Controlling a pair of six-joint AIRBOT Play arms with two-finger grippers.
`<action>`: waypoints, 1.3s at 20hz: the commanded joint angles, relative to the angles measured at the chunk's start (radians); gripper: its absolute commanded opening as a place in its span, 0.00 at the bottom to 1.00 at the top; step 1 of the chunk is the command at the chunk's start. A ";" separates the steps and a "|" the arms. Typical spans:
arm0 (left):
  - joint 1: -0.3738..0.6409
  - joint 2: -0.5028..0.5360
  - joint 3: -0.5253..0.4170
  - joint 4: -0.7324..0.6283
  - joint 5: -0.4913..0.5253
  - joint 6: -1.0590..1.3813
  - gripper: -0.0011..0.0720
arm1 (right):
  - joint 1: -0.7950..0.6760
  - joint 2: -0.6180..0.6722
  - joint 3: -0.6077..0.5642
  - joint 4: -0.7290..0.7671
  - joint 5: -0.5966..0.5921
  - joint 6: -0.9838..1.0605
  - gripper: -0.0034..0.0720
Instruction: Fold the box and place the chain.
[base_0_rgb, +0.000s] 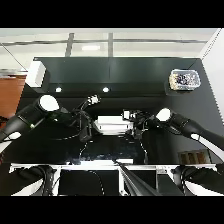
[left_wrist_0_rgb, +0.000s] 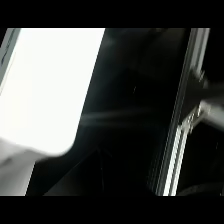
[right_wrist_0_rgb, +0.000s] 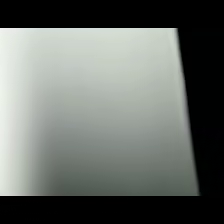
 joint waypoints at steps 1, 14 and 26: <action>-0.032 -0.010 -0.070 -0.244 0.253 0.071 0.05 | 0.001 -0.001 0.000 0.004 -0.002 0.003 0.05; -0.032 -0.200 -0.055 -0.255 0.534 0.206 0.05 | 0.001 -0.001 0.000 0.004 -0.002 0.003 0.05; 0.087 0.108 -0.022 -0.023 0.405 0.176 0.05 | 0.001 -0.001 0.000 0.004 0.003 0.003 0.05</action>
